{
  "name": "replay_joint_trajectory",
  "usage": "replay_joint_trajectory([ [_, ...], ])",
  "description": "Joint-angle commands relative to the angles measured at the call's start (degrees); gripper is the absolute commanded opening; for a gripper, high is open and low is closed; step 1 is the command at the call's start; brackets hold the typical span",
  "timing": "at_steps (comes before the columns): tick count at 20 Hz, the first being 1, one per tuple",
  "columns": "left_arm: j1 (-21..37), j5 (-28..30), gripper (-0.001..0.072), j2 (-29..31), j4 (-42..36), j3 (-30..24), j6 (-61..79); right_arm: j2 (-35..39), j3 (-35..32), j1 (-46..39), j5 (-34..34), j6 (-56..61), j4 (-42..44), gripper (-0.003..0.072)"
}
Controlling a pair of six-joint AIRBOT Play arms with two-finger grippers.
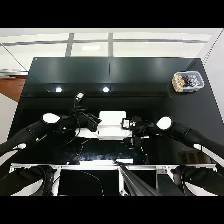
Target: Fold the box and place the chain.
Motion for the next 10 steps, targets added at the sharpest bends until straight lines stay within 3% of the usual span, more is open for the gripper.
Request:
replay_joint_trajectory([
  [1, 1.77, 0.35, 0.003, 1.62, 5.68, 2.03, -0.13, -0.04, -0.02, 0.04, 0.0, 0.07, 0.02, 0.0486],
  [3, 4.44, -1.05, 0.0058, 5.35, 8.76, 2.91, -0.52, -0.04, 0.0, 0.04, 0.0, 0.07, 0.02, 0.0486],
  [4, 5.97, -2.58, 0.0281, 7.43, 10.34, 2.93, -0.5, -0.04, -0.02, 0.04, 0.02, 0.07, 0.0, 0.0486],
  [5, 7.43, -4.59, 0.0694, 9.49, 14.73, 2.93, -0.52, -0.04, 0.0, 0.04, 0.0, 0.07, 0.0, 0.0486],
  [8, 11.32, -11.85, 0.0709, 13.84, 32.7, 2.93, -1.79, -0.04, 0.0, 0.04, 0.02, 0.07, 0.0, 0.0486],
  [10, 12.44, -17.62, 0.0709, 14.64, 38.95, 2.91, -1.97, -0.04, -0.02, 0.04, 0.02, 0.07, 0.02, 0.0487],
])
